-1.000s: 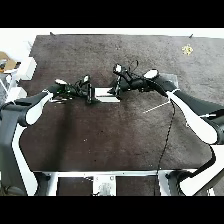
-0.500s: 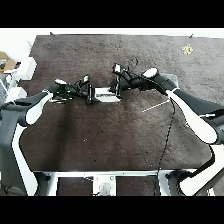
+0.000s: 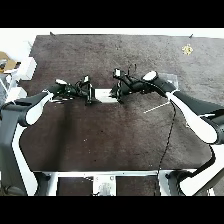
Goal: Fold the box and place the chain.
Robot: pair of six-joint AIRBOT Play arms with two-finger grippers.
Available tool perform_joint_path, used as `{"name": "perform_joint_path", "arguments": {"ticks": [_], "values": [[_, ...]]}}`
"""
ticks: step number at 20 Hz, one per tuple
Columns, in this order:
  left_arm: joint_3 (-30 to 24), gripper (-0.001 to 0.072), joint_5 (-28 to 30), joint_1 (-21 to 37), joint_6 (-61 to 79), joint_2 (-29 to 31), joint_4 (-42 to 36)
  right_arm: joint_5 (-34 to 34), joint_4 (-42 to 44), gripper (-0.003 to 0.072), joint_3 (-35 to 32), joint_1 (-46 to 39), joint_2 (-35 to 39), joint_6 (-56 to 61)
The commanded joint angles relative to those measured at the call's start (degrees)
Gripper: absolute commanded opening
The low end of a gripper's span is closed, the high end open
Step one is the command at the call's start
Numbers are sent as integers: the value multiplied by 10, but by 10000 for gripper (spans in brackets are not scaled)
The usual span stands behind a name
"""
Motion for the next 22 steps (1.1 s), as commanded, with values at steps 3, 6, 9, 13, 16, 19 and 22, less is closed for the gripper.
{"name": "perform_joint_path", "arguments": {"ticks": [3,6,9,13,16,19,22], "values": [[0,243,4,1,-2,0,-2,16,40,218,-3,-12,17,3],[0,243,3,1,-2,0,-2,15,99,214,19,-14,26,3],[0,243,4,1,-2,0,-2,15,107,25,21,-13,18,2],[0,243,4,1,-2,0,-2,40,79,24,20,-13,-16,2],[0,243,3,1,-2,0,-2,66,42,19,20,-13,-41,2],[0,243,3,1,-2,0,-2,63,37,7,25,-15,-47,10],[0,243,3,1,-2,0,-2,62,40,6,25,-20,-43,10]]}}
